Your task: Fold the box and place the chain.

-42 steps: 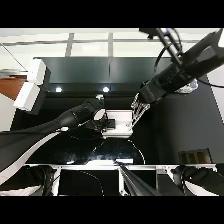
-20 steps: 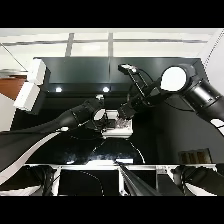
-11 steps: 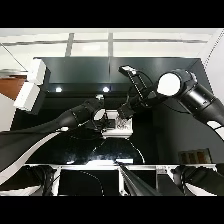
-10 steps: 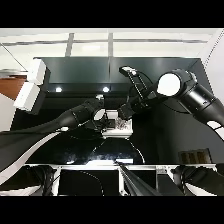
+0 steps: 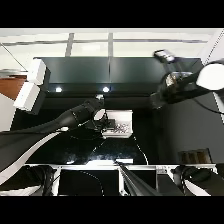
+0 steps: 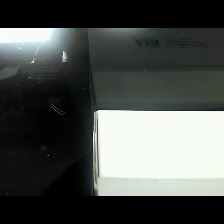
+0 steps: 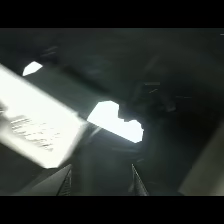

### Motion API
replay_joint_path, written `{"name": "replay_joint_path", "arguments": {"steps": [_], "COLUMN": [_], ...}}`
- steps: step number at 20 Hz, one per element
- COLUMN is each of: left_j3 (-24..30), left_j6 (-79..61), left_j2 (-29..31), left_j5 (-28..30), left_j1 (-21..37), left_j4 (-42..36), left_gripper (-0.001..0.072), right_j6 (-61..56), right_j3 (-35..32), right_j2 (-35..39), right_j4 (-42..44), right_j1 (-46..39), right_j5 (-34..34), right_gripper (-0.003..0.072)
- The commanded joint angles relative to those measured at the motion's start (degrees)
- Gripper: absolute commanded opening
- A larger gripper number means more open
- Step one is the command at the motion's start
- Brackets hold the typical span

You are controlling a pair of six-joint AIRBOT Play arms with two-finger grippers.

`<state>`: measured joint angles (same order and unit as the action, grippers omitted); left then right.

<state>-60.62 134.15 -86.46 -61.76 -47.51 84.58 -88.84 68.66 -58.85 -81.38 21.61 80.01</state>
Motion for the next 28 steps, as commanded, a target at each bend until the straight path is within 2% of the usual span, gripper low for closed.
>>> {"name": "replay_joint_path", "arguments": {"steps": [1, 3, 6, 7, 8, 16, 28], "left_j3": [0.0, 0.0, 0.0, 0.0, 0.0, 0.0, 0.0], "left_j6": [0.07, 0.07, 0.07, 0.07, 0.07, 0.07, -0.15], "left_j2": [-0.04, -0.04, -0.04, -0.04, -0.04, -0.04, -0.04], "left_j5": [0.0, 0.0, 0.0, 0.0, 0.0, 0.0, -0.24], "left_j1": [0.04, 0.04, 0.04, 0.04, 0.04, 0.04, 0.04], "left_j4": [0.02, 0.02, 0.02, 0.02, 0.02, 0.02, 0.02], "left_gripper": [0.0032, 0.0032, 0.0032, 0.0032, 0.0032, 0.0032, 0.0032], "right_j6": [-0.46, -3.28, -12.9, -14.45, -14.29, -8.61, -6.27], "right_j3": [-4.87, -12.5, -24.83, -28.09, -29.97, -31.19, -31.19], "right_j2": [4.31, 5.49, 5.84, 5.84, 5.79, 5.79, 5.79], "right_j4": [-5.16, -3.02, 6.32, 9.42, 11.89, 10.88, 10.84], "right_j1": [-7.54, -8.72, -8.68, -8.68, -8.68, -8.55, -8.55], "right_j5": [-4.59, -15.87, -39.43, -45.48, -48.28, -38.71, -38.25], "right_gripper": [0.0453, 0.0453, 0.0453, 0.0453, 0.0453, 0.0453, 0.0453]}}
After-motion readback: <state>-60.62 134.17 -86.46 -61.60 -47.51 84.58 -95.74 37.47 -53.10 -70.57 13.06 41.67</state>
